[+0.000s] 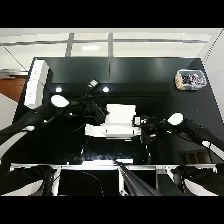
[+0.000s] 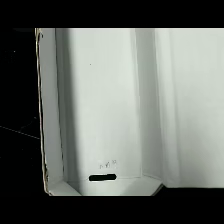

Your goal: Fold the box and place the chain.

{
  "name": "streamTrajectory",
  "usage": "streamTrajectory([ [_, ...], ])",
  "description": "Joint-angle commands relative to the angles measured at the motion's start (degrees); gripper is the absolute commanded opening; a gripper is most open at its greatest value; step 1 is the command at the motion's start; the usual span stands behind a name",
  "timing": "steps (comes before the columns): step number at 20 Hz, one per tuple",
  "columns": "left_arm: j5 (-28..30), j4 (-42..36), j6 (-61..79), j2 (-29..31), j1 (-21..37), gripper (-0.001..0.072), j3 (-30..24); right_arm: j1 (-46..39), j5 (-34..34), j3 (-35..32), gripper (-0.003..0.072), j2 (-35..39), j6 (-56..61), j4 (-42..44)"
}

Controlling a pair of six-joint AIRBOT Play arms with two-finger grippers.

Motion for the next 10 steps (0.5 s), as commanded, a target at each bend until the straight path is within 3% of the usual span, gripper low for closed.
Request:
streamTrajectory([
  [1, -3.4, 11.0, -0.1, 5.3, 4.6, 0.0027, 0.6, 0.0, 0.0, 0.0, 0.0436, 0.0, 0.0, 0.0],
  [2, -6.6, 13.7, -0.1, 5.7, 5.8, 0.0059, 0.6, 0.0, 0.0, 0.0, 0.0436, 0.0, 0.0, 0.0],
  [3, -8.8, 14.8, -0.1, 5.7, 6.4, 0.0285, 0.5, 0.0, 0.0, 0.0, 0.0436, 0.0, 0.0, 0.0],
  [4, -9.5, 15.8, 0.0, 5.7, 6.3, 0.0666, 0.2, 0.0, 0.0, 0.0, 0.0436, 0.0, 0.0, 0.0],
  [5, -10.2, 16.9, -0.1, 5.7, 5.8, 0.0716, -0.2, 0.0, 0.0, 0.0, 0.0436, 0.0, 0.0, 0.0],
  [8, -13.9, 25.7, 6.5, 5.7, 1.8, 0.0715, -0.3, 0.0, 0.0, 0.0, 0.0436, 0.0, 0.0, 0.0],
  [10, -12.8, 27.0, 14.8, 5.7, -1.3, 0.0715, -1.2, 0.0, 0.0, 0.0, 0.0436, 0.0, 0.0, 0.0],
])
